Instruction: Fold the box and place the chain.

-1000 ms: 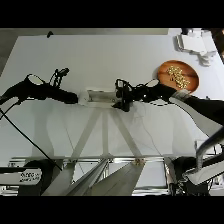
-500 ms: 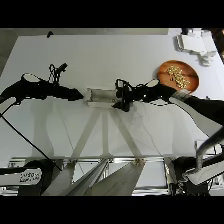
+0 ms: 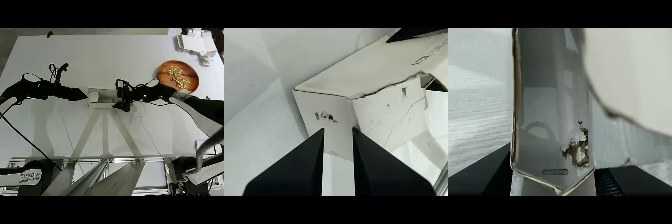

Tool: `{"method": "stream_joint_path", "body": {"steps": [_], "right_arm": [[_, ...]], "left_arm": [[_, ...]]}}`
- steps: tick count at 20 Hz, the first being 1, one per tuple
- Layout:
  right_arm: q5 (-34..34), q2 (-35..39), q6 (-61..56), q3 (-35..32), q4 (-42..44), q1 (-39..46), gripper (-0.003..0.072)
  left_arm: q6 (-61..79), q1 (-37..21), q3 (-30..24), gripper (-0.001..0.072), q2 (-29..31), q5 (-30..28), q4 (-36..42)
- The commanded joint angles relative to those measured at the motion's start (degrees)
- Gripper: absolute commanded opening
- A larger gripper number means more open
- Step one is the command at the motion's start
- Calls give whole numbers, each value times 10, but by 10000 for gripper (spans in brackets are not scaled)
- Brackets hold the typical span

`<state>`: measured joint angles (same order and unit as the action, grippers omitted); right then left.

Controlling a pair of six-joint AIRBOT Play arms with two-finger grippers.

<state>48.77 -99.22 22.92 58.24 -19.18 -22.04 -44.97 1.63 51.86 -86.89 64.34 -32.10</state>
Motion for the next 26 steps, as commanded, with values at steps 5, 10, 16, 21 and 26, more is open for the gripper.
{"method": "stream_joint_path", "body": {"steps": [5,10,16,21,26], "right_arm": [[-1,0,-1,0,1,0,428],[-1,0,-1,0,1,0,428],[-1,0,-1,0,1,0,428],[-1,0,-1,0,1,0,428],[-1,0,-1,0,1,0,428]], "left_arm": [[-34,12,0,366,10,-6,-21],[-80,13,0,518,38,-28,-86],[-80,23,0,514,38,-33,-91],[-97,3,0,514,39,-30,-93],[-97,0,0,517,39,-32,-88]]}}
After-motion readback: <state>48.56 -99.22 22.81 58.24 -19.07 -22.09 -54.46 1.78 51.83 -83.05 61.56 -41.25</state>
